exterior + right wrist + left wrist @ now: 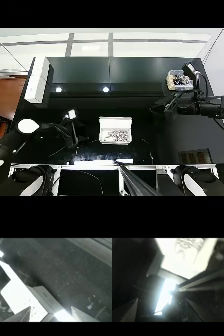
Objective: Fold the box and place the chain.
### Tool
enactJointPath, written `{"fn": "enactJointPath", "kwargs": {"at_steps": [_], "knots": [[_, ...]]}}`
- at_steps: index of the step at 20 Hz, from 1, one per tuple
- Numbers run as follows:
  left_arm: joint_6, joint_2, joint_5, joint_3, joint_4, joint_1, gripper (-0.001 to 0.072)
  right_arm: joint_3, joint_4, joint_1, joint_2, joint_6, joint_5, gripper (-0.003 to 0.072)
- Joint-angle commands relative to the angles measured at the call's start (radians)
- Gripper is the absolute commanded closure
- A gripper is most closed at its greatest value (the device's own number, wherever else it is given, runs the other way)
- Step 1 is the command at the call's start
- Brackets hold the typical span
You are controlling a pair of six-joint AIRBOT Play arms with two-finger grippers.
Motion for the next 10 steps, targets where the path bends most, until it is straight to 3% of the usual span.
{"fn": "enactJointPath", "kwargs": {"at_steps": [1,5,10], "knots": [[0.195,-0.132,0.030,0.046,0.010,-0.091,-0.0005,0.001,0.000,0.000,0.000,0.012,-0.013,0.0110],[0.249,-0.187,0.060,0.079,-0.020,-0.174,-0.0003,0.001,-0.004,0.000,0.000,0.012,-0.035,0.0110],[0.271,-0.244,0.089,0.084,-0.069,-0.181,-0.0001,0.001,-0.004,0.000,0.000,0.012,-0.043,0.0110]]}}
